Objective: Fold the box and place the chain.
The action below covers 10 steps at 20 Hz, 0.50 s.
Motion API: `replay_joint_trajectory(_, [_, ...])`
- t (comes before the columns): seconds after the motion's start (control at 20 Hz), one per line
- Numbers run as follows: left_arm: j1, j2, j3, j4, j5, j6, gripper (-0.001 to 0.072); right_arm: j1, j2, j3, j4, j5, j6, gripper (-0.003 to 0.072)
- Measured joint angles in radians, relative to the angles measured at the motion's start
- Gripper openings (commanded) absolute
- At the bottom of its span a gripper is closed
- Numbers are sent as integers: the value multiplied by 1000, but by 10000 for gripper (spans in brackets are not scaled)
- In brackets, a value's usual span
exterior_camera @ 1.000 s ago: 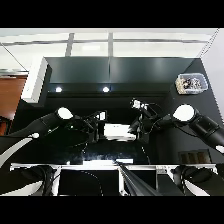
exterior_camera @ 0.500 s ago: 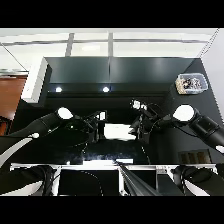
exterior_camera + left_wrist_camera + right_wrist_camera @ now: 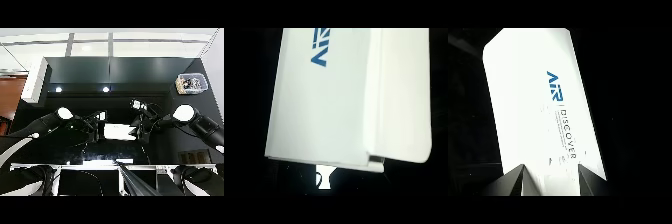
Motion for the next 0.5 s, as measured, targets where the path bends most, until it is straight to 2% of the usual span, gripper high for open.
replay_joint_trajectory(0.15, [0, 0, 0, 0, 0, 0, 483, 0, 0, 0, -3, -3, 0, 446])
replay_joint_trajectory(0.25, [0, 0, 0, 0, 0, 0, 483, 0, 0, 0, -14, -3, 0, 573])
replay_joint_trajectory(0.35, [0, 0, 0, 0, 0, 0, 483, 3, 0, 0, -27, -3, 1, 570])
replay_joint_trajectory(0.4, [0, 0, 0, 0, 0, 0, 483, 3, 0, 0, -33, -5, 3, 554])
replay_joint_trajectory(0.45, [0, 0, 0, 0, 0, -1, 483, 4, 0, 0, -36, -10, 6, 412])
replay_joint_trajectory(0.5, [0, 0, 0, 0, 0, -2, 483, 5, 0, 0, -38, -11, 10, 348])
